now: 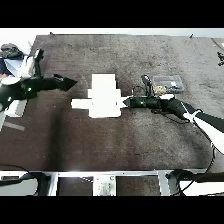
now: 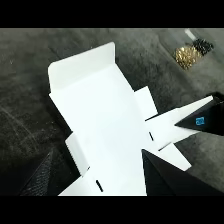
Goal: Fold the box and place the chain.
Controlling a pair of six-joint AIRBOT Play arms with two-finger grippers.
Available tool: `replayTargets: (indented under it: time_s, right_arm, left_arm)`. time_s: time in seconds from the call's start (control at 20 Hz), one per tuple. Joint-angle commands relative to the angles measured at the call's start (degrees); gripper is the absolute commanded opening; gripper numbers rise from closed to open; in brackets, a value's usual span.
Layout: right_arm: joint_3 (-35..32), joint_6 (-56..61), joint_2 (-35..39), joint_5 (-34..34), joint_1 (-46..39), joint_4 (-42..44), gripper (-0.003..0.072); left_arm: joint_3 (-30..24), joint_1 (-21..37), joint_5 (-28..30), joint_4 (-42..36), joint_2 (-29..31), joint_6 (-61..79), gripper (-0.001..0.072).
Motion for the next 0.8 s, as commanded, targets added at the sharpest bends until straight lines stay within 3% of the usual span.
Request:
replayTargets:
  time_s: [0.0,0.2,0.35,0.45,0.75]
  right_arm:
    - [-0.04,-0.94,0.02,-0.15,0.02,-0.20,-0.0014]
    - [-0.04,-1.77,0.02,-0.28,0.02,-0.17,-0.0014]
    - [-0.04,-1.77,0.02,-0.28,0.02,-0.17,-0.0014]
    - [-0.04,-1.77,0.02,-0.28,0.02,-0.17,-0.0014]
    - [-0.04,-2.21,0.02,0.07,0.02,-0.15,-0.0014]
  left_arm:
    - [17.64,-0.70,-10.40,11.96,-13.94,-15.04,0.0597]
    - [34.56,-5.14,-13.88,22.84,-24.22,-27.89,0.0596]
    - [42.86,-8.31,-16.70,23.93,-30.86,-30.40,0.0585]
    - [45.22,-8.79,-16.96,24.98,-33.81,-32.79,0.0527]
    - [45.66,-8.79,-17.53,20.50,-37.11,-29.79,0.0529]
